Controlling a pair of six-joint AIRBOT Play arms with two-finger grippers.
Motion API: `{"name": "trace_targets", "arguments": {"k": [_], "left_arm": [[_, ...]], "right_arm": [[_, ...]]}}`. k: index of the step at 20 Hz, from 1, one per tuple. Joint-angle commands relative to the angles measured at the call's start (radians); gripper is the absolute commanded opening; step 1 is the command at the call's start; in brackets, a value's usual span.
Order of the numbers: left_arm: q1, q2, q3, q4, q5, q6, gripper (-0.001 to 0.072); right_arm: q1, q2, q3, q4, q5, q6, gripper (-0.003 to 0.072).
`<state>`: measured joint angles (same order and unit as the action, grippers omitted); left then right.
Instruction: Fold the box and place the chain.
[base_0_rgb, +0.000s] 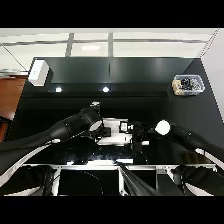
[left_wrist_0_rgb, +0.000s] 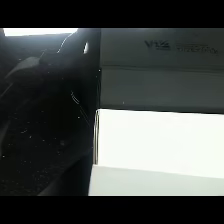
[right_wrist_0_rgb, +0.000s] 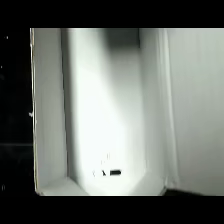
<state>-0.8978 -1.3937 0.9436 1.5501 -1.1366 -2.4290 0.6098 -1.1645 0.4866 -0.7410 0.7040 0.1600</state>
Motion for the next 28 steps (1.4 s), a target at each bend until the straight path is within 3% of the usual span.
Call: {"name": "trace_targets", "arguments": {"k": [1, 6, 11, 14, 15, 18, 21, 22, 28], "left_arm": [[0.000, 0.001, 0.000, 0.001, 0.002, -0.002, 0.0029], [0.000, 0.001, 0.000, -0.014, 0.003, -0.003, 0.0029], [0.000, 0.001, 0.000, -0.013, 0.011, -0.002, 0.0029], [0.000, 0.001, 0.000, -0.014, 0.006, -0.002, 0.0029], [0.000, 0.001, 0.000, -0.014, 0.008, -0.002, 0.0029], [0.000, 0.001, 0.000, -0.014, 0.009, -0.002, 0.0029], [0.000, 0.001, 0.000, -0.018, 0.006, -0.002, 0.0029], [0.000, 0.001, 0.000, -0.018, 0.006, -0.002, 0.0029], [0.000, 0.001, 0.000, -0.018, 0.010, -0.002, 0.0029]], "right_arm": [[-0.006, 0.103, 0.001, -0.177, 0.094, 0.121, 0.0708], [-0.058, 0.182, 0.001, -0.206, 0.121, 0.066, 0.0707], [-0.057, 0.146, 0.001, -0.018, -0.033, -0.137, 0.0706], [-0.057, 0.110, -0.002, 0.066, 0.036, -0.179, 0.0699], [-0.057, 0.109, -0.010, 0.059, 0.031, -0.179, 0.0593], [-0.057, 0.093, -0.016, 0.061, 0.011, -0.194, 0.0577], [-0.043, 0.078, -0.016, 0.079, 0.010, -0.194, 0.0297], [-0.040, 0.078, -0.016, 0.082, 0.008, -0.194, 0.0241], [-0.035, 0.059, -0.016, 0.245, -0.023, -0.190, 0.0244]]}}
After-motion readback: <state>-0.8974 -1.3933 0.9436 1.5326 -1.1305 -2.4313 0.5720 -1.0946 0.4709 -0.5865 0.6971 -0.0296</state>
